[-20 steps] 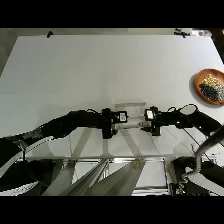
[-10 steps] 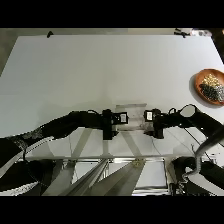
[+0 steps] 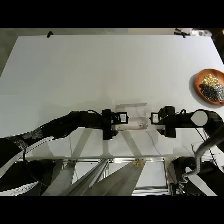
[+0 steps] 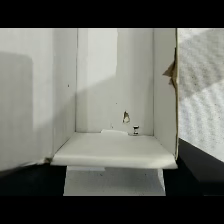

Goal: Fold the box and place the chain.

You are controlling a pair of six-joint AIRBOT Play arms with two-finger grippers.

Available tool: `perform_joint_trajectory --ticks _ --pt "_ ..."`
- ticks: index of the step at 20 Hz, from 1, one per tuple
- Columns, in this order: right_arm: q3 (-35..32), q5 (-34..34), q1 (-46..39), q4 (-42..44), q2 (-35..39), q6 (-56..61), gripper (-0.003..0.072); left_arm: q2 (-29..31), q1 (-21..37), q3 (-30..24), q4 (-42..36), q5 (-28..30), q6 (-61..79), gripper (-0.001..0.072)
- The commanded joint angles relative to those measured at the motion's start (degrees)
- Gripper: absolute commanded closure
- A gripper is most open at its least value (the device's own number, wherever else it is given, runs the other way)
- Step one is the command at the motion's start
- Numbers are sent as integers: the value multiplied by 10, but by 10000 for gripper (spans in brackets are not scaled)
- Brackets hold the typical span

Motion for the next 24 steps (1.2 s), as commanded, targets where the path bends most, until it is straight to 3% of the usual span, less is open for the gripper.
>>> perform_joint_trajectory --ticks 1,2,3,5,6,11,13,17,24 --pt "0 21 0 -1 50 20 49 0 0 0 2 1 2 436" --pt "0 35 0 10 54 32 51 0 0 0 2 1 2 436" --pt "0 58 0 22 55 42 160 0 0 0 2 1 2 436" --pt "0 112 0 46 55 32 532 0 0 0 1 1 2 436" --pt "0 119 0 65 55 13 671 0 0 0 1 1 2 436" --pt "0 56 0 159 30 -14 661 0 0 0 1 1 2 436" --pt "0 54 0 139 7 -28 566 0 0 0 1 1 2 436" --pt "0 41 0 100 -23 -29 565 0 0 0 1 1 2 436" --pt "0 19 0 149 -34 -72 566 0 0 0 1 1 2 436"
